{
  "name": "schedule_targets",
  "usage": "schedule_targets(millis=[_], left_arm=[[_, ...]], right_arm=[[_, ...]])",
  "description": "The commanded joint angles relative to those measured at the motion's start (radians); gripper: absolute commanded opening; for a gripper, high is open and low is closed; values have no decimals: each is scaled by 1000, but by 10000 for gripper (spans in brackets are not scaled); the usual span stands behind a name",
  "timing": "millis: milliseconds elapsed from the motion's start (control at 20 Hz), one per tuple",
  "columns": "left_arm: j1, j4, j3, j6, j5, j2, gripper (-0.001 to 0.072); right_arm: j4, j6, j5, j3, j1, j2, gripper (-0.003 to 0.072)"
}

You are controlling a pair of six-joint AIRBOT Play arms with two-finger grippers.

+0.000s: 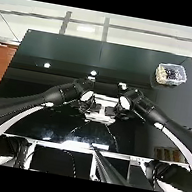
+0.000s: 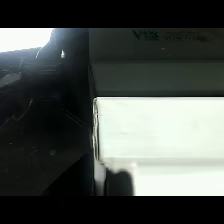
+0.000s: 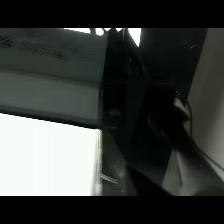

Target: Fold the box and place the chain.

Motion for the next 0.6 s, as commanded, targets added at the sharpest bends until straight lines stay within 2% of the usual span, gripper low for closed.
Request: schedule_targets(millis=[0,550], left_arm=[[1,1,0,0,-5,0,27],[1,2,0,0,-6,0,27]], right_arm=[[6,8,12,2,1,-13,239],[3,11,8,46,1,-13,241]])
